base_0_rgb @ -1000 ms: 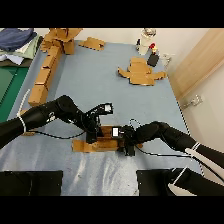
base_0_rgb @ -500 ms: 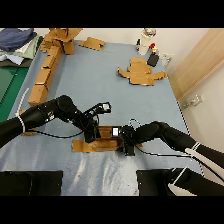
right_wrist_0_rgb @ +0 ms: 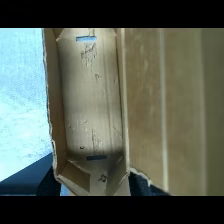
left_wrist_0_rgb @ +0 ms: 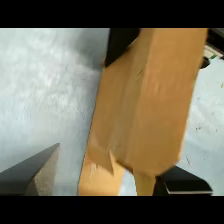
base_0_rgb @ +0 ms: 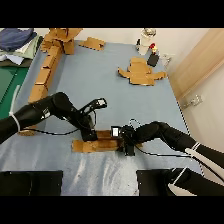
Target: Fold the box.
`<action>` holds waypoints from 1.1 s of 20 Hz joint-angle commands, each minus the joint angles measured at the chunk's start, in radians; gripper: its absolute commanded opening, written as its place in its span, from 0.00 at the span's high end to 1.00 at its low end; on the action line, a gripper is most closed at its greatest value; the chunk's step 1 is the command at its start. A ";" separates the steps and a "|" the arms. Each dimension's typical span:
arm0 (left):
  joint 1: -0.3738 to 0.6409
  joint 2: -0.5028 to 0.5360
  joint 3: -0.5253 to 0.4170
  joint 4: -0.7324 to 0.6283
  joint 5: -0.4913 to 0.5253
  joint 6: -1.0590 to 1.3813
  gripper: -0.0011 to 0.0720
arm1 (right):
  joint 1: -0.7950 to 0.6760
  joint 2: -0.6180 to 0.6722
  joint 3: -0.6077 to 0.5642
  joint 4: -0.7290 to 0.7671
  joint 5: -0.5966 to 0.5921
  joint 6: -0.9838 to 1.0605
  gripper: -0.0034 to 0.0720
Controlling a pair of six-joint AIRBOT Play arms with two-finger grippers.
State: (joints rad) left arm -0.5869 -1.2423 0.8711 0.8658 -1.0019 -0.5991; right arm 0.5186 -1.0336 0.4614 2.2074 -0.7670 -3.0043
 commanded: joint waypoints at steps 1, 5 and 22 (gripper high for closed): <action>0.057 0.057 0.021 0.249 -0.196 -0.357 0.08 | 0.001 0.000 0.001 0.000 -0.001 0.000 0.29; 0.079 0.075 -0.035 0.185 -0.393 -0.684 0.97 | 0.001 0.000 0.001 -0.004 -0.001 0.000 0.29; 0.050 -0.077 -0.159 -0.612 0.236 -0.455 0.97 | 0.001 0.000 0.000 -0.005 -0.002 0.000 0.29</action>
State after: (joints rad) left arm -0.5259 -1.2743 0.7082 0.2268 -0.7982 -1.0298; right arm 0.5186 -1.0336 0.4614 2.2028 -0.7681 -3.0039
